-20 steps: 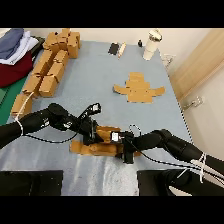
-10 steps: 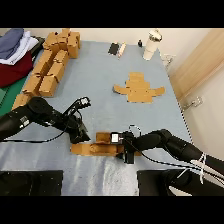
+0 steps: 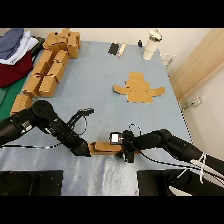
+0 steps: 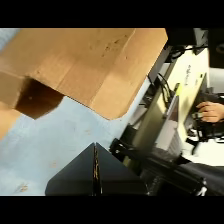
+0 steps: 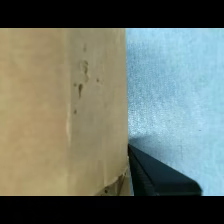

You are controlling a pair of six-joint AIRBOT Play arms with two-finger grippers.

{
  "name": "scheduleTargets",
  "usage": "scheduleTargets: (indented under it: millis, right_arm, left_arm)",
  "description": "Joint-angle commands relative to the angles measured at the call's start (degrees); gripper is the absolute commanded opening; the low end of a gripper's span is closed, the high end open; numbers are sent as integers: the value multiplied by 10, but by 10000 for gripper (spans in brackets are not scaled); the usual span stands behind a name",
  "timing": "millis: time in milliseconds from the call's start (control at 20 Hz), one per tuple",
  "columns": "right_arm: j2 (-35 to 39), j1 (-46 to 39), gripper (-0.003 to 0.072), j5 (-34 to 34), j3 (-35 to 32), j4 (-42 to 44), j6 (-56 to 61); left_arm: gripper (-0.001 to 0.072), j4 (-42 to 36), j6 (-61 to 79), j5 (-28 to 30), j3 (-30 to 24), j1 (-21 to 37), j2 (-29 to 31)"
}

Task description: Fold the box.

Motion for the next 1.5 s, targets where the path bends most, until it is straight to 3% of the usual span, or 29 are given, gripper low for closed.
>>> scheduleTargets:
  millis: [0, 200, 500, 850, 1450]
  right_arm:
    - [0, 0, 531, -3, 0, 0, 0]
    - [0, 0, 531, -12, 0, 0, 0]
    - [0, 0, 531, -13, 0, 0, 0]
    - [0, 0, 526, -13, 0, 0, 0]
    - [-24, 0, 527, -6, -3, 0, -1]
  left_arm:
    - [12, -34, -52, 18, 0, -23, -35]
    - [12, -137, -9, 137, 0, -23, -43]
    - [12, -150, -4, 278, -4, -23, -49]
    - [11, -78, -3, 339, -4, -23, -110]
    - [12, -50, -5, 338, -4, -23, -132]
